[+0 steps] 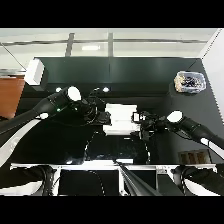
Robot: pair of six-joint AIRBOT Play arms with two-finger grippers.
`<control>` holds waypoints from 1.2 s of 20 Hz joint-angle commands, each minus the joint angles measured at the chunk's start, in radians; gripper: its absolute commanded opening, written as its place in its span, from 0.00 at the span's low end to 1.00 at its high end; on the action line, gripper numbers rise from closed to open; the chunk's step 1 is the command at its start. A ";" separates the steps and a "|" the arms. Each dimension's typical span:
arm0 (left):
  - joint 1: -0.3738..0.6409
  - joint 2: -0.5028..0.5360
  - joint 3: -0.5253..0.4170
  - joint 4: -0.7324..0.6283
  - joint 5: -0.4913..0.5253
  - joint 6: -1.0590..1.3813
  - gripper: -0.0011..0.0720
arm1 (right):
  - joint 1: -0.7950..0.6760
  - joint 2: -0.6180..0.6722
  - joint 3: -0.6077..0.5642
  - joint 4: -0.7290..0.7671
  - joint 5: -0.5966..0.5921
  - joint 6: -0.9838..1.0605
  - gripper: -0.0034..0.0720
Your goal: Fold the box and place the chain.
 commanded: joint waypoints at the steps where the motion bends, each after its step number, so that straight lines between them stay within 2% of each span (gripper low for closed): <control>1: -0.031 0.000 0.003 0.022 0.030 -0.062 0.67 | 0.001 -0.001 0.000 0.000 0.000 0.000 0.68; 10: -0.132 -0.003 0.076 0.317 0.019 -0.373 0.67 | 0.001 -0.001 0.000 0.000 0.000 0.000 0.68; 16: -0.154 -0.034 0.077 0.376 -0.027 -0.463 0.67 | 0.001 -0.001 0.000 0.000 0.000 0.000 0.68; 18: -0.182 -0.036 0.082 0.458 -0.027 -0.537 0.67 | 0.001 -0.001 0.000 0.000 0.000 0.000 0.68; 20: -0.224 -0.045 0.112 0.561 -0.074 -0.611 0.67 | 0.001 -0.001 0.000 0.000 0.000 0.000 0.68; 24: -0.277 -0.072 0.179 0.593 -0.030 -0.644 0.67 | 0.001 -0.001 0.000 0.000 0.000 0.000 0.68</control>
